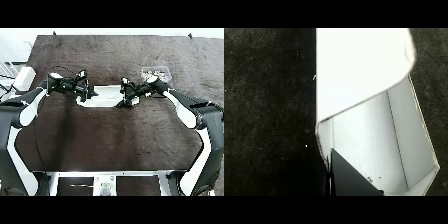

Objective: Fold the box and place the chain.

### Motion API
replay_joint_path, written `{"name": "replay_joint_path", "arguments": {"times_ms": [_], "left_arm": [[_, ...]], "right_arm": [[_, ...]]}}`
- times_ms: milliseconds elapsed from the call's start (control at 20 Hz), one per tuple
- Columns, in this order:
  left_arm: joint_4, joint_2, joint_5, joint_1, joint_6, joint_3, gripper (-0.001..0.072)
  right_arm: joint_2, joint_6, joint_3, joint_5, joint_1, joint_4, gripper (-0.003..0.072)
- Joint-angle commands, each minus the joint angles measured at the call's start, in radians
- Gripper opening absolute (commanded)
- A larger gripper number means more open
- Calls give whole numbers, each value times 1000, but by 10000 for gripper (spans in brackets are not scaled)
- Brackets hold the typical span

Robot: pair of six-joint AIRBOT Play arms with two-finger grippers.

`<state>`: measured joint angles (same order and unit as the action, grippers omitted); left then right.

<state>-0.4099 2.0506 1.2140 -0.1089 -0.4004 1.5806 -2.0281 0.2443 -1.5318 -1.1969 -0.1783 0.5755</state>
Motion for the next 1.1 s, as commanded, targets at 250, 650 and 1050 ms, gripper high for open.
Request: {"name": "replay_joint_path", "arguments": {"times_ms": [250, 650, 1050], "left_arm": [[0, 0, -1, 0, 0, 0, 21], [47, 0, 13, 0, 1, 0, 398], [92, -30, 198, 113, 34, 31, 337]], "right_arm": [[0, 0, 0, -2, 1, 0, 586], [0, 0, 0, -2, 1, 0, 585], [0, 0, 0, -2, 1, 0, 586]]}}
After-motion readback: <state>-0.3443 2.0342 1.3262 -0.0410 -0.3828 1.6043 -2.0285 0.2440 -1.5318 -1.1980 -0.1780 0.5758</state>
